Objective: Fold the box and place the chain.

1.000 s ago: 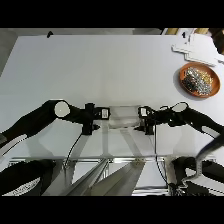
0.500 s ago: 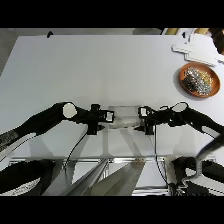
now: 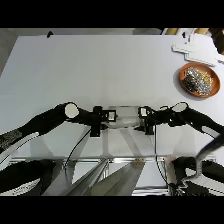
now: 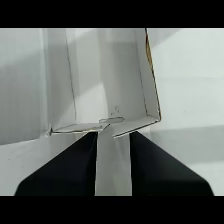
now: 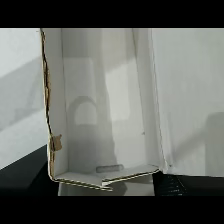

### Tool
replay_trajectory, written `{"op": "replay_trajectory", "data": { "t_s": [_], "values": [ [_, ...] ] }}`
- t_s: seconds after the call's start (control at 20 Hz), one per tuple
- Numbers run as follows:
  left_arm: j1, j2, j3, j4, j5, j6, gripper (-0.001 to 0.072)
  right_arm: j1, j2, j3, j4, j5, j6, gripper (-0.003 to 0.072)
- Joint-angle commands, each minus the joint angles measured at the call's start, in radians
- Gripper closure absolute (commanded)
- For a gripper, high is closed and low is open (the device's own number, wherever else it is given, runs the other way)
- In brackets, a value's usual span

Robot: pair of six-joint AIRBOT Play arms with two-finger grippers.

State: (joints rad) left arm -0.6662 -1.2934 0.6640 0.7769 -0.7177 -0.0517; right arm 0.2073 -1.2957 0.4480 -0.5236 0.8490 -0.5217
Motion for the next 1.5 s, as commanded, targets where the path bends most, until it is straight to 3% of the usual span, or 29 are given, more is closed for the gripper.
{"op": "replay_trajectory", "data": {
  "t_s": [0.0, 0.6, 0.75, 1.1, 1.2, 1.3, 1.45],
  "values": [
    [-0.003, -0.007, 0.0, -0.043, 0.045, 0.002, 0.0507, 0.0, -0.001, 0.0, 0.0, 0.0, 0.0, 0.0342],
    [-0.074, -0.051, 0.0, -0.141, 0.127, 0.003, 0.0496, 0.0, -0.001, 0.0, 0.0, 0.0, 0.0, 0.0342],
    [-0.076, -0.051, 0.0, -0.14, 0.127, 0.004, 0.0321, 0.0, -0.001, 0.0, 0.0, 0.0, 0.0, 0.0342],
    [-0.071, 0.001, 0.0, -0.087, 0.084, -0.106, 0.031, 0.0, -0.001, 0.0, 0.0, 0.0, 0.0, 0.0342],
    [-0.055, 0.066, 0.0, -0.011, 0.05, -0.293, 0.0403, 0.0, -0.001, 0.0, 0.0, 0.0, 0.0, 0.0342],
    [-0.014, 0.146, 0.0, 0.109, -0.011, -0.505, 0.0651, 0.0, -0.001, 0.0, 0.0, 0.0, 0.0, 0.0342],
    [0.07, 0.262, 0.0, 0.331, -0.156, -0.916, 0.0683, 0.001, -0.001, 0.0, 0.0, 0.0, 0.0, 0.0342]
  ]
}}
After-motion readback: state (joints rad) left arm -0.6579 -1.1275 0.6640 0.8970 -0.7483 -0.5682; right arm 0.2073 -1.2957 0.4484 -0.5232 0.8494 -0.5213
